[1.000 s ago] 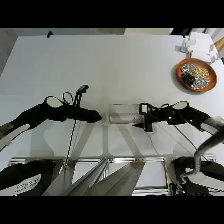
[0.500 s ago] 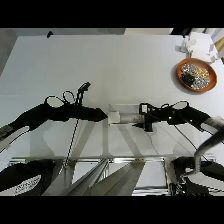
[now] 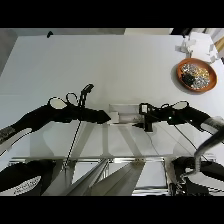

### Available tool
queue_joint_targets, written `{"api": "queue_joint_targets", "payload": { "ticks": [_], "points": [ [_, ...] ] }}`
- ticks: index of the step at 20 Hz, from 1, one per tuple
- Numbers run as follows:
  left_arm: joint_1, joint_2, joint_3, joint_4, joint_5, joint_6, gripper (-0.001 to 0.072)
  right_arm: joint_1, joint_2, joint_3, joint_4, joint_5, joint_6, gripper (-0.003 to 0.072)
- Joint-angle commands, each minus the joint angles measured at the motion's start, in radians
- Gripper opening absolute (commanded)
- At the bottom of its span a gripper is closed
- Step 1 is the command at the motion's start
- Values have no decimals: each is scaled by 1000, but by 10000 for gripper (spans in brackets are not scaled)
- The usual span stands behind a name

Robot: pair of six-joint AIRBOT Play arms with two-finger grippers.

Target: Fold the box and place the chain.

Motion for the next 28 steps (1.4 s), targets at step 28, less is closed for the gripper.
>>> {"api": "queue_joint_targets", "payload": {
  "ticks": [28],
  "points": [
    [-193,-44,294,682,-27,-955,352,0,0,0,0,0,0,435]
  ]
}}
